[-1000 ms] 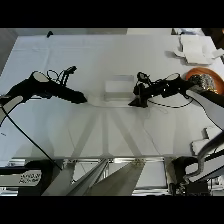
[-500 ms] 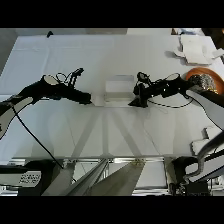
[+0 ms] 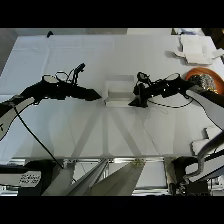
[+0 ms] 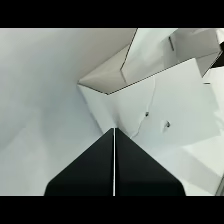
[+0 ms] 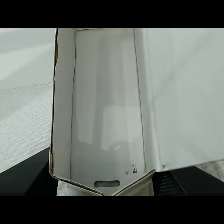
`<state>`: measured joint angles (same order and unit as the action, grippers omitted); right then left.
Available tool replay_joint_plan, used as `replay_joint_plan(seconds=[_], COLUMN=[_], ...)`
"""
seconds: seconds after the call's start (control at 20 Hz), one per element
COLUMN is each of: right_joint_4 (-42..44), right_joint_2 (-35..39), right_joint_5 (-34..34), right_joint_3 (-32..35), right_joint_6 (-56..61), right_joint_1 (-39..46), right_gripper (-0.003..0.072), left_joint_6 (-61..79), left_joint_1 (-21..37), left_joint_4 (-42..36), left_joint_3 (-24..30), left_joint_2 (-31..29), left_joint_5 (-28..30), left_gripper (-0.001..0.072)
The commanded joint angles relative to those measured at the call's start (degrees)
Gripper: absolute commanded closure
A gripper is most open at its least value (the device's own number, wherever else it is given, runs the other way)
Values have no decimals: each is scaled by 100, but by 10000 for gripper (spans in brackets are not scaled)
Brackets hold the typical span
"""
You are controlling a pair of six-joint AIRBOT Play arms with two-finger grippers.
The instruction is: Fold the box and place the chain.
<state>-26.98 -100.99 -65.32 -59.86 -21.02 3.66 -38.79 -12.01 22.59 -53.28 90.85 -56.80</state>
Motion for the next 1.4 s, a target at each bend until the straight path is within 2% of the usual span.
replay_joint_plan(seconds=[0.0, 0.05, 0.1, 0.25, 0.35, 0.4, 0.65, 0.8, 1.35], right_joint_4=[0, 0, 0, 0, 0, 0, 0, 0, 0], right_joint_2=[-2, -2, -2, -2, -2, -2, -2, -2, -2], right_joint_5=[-2, -2, -2, -2, -2, -2, -2, -2, -2], right_joint_3=[-7, -7, -7, -7, -7, -7, -7, -7, -7], right_joint_6=[0, 0, 0, 0, 0, 0, 0, 0, 0], right_joint_1=[-2, -2, -2, -2, -2, -2, -2, -2, -2], right_gripper=[166, 166, 166, 166, 166, 166, 166, 166, 166], left_joint_6=[160, 188, 275, 387, 387, 385, 382, 79, -398], left_joint_1=[-4, -4, -4, -4, -7, -15, -162, -249, -501], left_joint_4=[-376, -372, -374, -374, -374, -374, -374, -444, -505], left_joint_3=[-2, -2, -2, 0, -2, 0, -2, -2, 0], left_joint_2=[4, 4, 4, 4, 4, 4, 4, 4, 11], left_joint_5=[-26, -22, -24, -22, -2, 26, 313, 509, 876], left_gripper=[678, 618, 592, 581, 452, 430, 426, 280, 274])
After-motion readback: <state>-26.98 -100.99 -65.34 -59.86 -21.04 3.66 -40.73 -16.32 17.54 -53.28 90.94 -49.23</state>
